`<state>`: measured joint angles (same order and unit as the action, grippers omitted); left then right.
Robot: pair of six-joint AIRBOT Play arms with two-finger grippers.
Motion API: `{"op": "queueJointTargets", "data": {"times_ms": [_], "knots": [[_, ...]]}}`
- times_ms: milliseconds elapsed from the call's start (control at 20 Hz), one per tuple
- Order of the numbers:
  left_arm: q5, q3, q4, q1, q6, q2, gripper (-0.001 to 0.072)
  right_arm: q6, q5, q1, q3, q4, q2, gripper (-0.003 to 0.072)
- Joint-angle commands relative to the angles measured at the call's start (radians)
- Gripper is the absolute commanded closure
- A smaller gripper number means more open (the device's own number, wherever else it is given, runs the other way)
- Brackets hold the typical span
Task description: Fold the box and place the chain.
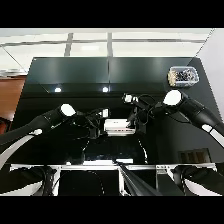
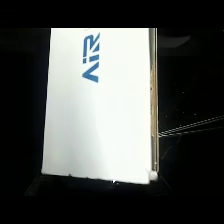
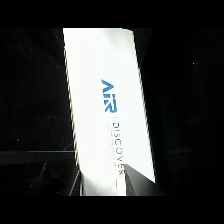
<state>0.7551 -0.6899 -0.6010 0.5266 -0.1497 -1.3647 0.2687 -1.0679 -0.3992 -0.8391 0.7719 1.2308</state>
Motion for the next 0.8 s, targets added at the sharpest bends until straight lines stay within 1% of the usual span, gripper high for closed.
{"op": "queueJointTargets", "data": {"times_ms": [0,750], "knots": [[0.0,0.0,0.0,0.0,0.0,0.0,0.0322,0.0,0.008,-0.001,0.0,0.0,0.0,0.0384],[0.002,0.0,0.0,0.0,0.0,0.0,0.0322,0.0,0.023,-0.015,0.0,0.008,0.001,0.0382]]}}
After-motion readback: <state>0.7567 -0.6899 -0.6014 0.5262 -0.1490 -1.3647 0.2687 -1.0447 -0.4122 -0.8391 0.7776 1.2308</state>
